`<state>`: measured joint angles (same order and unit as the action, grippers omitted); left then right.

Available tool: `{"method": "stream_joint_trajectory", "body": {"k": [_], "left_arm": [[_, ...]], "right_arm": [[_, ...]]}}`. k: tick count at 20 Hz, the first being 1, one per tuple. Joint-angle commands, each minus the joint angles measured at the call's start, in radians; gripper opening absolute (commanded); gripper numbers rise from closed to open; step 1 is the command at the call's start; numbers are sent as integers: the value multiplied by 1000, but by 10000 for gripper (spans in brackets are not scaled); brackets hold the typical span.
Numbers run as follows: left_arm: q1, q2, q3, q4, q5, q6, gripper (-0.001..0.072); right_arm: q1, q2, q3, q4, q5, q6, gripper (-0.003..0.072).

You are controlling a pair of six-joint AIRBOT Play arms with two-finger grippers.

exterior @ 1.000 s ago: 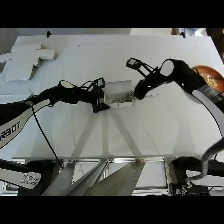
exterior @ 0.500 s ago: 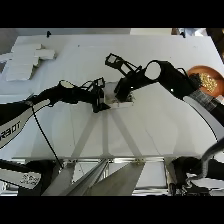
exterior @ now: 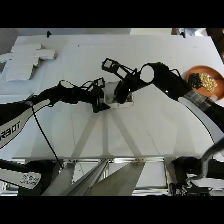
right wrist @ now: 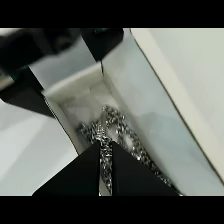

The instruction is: Fold the box and place the chain.

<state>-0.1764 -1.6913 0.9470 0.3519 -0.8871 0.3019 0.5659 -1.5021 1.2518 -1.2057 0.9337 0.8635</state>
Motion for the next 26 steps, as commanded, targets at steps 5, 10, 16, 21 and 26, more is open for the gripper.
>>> {"method": "stream_joint_trajectory", "body": {"k": [5, 10, 16, 21, 26], "left_arm": [[0, 1, 1, 0, 0, 0, 479], [0, 1, 1, 0, 0, 0, 479], [0, 1, 1, 0, 0, 0, 479], [0, 1, 1, 1, 0, 0, 479], [0, 1, 1, 0, 0, 0, 479]], "right_arm": [[-4, -41, 1, -62, 66, 71, 205], [-132, 72, 1, -14, 103, 42, 205], [-478, 116, -53, 294, 228, -550, 241], [-566, 12, -105, 370, 221, -817, 317], [-507, -159, -105, 377, 199, -1013, 364]]}}
